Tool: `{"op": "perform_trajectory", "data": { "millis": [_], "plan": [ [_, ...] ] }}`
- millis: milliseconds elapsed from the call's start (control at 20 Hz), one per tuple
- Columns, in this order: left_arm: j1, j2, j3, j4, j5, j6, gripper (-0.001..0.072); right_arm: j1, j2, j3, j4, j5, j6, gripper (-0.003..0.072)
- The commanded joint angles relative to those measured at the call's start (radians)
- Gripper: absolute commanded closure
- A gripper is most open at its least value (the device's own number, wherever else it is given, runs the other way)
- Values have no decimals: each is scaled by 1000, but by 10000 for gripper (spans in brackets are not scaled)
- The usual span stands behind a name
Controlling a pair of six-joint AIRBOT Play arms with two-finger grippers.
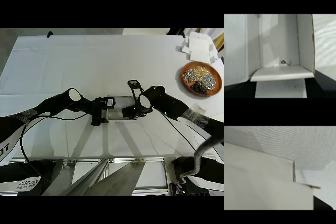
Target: Fold the box and place the chain.
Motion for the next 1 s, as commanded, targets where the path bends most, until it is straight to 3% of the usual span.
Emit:
{"op": "perform_trajectory", "data": {
  "millis": [0, 200, 300, 450, 500, 550, 950],
  "plan": [
    [-1, 0, 0, 0, 0, 0, 700, 3, -19, 5, -43, 24, 40, 400],
    [-1, 0, 0, 0, 0, 0, 700, 4, -38, 5, -42, 29, 60, 552],
    [-1, 0, 0, 0, 0, 0, 700, 3, -38, 5, -42, 27, 60, 665],
    [-1, 0, 0, 0, 1, 0, 700, 4, -38, 5, -42, 20, 60, 661],
    [-1, 0, 0, 0, 0, 0, 700, 4, -38, 5, -42, 15, 60, 553],
    [-1, 0, 0, 0, 0, 0, 700, 4, -38, 5, -42, 10, 60, 519],
    [-1, 0, 0, 0, 0, 0, 700, 18, -74, 5, -48, 4, 64, 544]
  ]
}}
